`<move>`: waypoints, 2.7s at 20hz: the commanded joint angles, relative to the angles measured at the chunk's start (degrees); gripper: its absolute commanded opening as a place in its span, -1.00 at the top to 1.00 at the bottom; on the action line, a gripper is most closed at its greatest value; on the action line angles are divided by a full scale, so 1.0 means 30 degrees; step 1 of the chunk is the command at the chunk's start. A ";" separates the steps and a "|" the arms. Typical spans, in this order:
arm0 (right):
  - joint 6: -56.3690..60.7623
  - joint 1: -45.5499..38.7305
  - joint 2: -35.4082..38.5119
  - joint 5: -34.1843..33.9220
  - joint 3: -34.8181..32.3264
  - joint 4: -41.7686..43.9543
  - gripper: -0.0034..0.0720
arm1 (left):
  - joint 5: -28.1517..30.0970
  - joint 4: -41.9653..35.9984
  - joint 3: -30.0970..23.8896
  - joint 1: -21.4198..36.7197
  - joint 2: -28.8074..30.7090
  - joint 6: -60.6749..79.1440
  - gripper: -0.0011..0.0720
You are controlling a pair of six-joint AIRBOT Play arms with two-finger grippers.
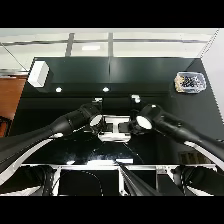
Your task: Fold the box and place the chain.
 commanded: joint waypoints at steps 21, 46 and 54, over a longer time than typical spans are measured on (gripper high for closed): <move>-1.2466 -2.1799 -0.6725 -0.1661 0.9930 0.4707 -0.87 | 0.0495 0.0007 0.0000 0.0007 -0.0007 0.0007 0.90; -1.0994 -2.1252 -1.2903 -0.0408 1.4586 0.0568 0.74 | 0.0321 0.0000 0.0000 0.0007 -0.0007 0.0007 0.90; -1.3464 -2.1252 -0.7992 0.0328 1.4600 0.0962 0.89 | 0.0321 0.0000 0.0000 0.0007 -0.0007 0.0007 0.90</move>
